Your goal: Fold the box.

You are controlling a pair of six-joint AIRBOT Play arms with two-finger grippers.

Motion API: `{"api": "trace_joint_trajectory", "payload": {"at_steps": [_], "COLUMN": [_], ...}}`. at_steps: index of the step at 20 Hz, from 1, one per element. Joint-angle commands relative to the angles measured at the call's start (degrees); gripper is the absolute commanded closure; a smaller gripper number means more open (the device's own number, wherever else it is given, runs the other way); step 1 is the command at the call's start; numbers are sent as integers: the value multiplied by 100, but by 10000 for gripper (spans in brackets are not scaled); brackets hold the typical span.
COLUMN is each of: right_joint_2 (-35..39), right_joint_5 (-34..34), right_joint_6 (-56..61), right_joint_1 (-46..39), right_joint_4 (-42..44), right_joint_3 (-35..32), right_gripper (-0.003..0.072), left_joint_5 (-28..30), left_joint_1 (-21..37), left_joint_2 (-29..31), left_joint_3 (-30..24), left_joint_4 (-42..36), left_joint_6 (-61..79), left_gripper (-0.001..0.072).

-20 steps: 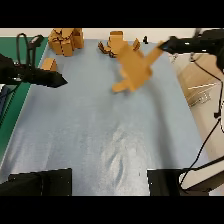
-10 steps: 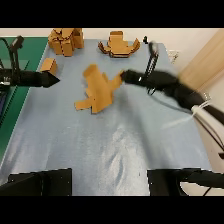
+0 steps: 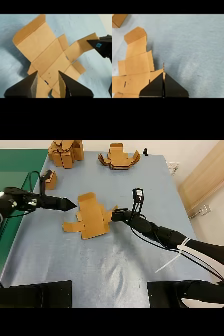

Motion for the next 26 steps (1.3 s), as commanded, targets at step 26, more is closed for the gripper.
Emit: {"api": "trace_joint_trajectory", "payload": {"at_steps": [26], "right_joint_2": [-4], "right_joint_5": [129], "right_joint_6": [111], "right_joint_1": [105], "right_joint_4": [-13], "right_joint_3": [-201], "right_gripper": [686], "left_joint_5": [-1458], "left_joint_1": [-256], "left_joint_2": [-2914], "left_joint_3": [2194], "left_joint_4": [-562], "left_joint_6": [-254], "left_gripper": [317]}}
